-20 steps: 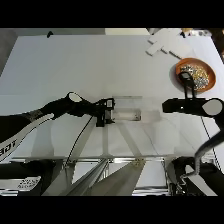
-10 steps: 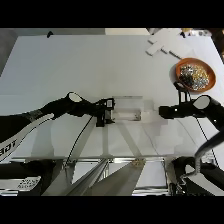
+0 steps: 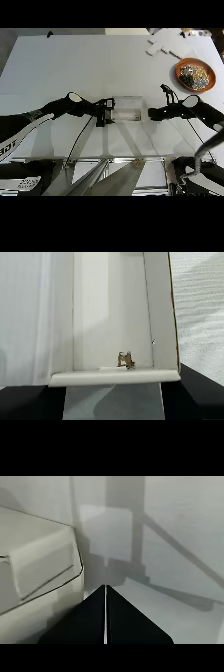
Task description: Fold the box and place the chain.
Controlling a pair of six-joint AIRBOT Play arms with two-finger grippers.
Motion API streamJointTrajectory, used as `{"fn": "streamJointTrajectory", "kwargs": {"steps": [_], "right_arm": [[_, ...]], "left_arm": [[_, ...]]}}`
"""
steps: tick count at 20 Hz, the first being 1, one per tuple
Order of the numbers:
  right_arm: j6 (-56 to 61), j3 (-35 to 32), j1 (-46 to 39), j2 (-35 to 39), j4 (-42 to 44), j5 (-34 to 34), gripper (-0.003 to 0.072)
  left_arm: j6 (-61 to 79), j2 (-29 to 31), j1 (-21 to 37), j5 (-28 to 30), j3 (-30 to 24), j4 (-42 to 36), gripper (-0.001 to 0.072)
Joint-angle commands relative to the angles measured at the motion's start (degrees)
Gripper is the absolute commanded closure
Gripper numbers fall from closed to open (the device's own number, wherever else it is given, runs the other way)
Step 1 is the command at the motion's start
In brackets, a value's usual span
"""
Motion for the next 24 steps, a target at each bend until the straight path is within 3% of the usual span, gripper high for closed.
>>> {"fn": "streamJointTrajectory", "kwargs": {"steps": [1,2,12,24], "right_arm": [[-3.2,0.0,0.7,0.3,4.4,0.7,0.0591],[-3.2,0.0,0.7,1.1,4.4,0.9,0.0542],[-3.5,0.1,0.7,3.5,5.6,4.8,0.0448],[-2.9,0.6,3.4,7.1,4.7,4.2,0.0448]], "left_arm": [[0.0,0.0,0.0,0.0,0.0,0.0,0.0677],[0.0,0.0,0.0,0.0,0.0,0.0,0.0677],[0.0,0.0,0.0,0.0,0.0,0.0,0.0677],[0.0,0.0,0.0,0.0,0.0,0.0,0.0677]]}}
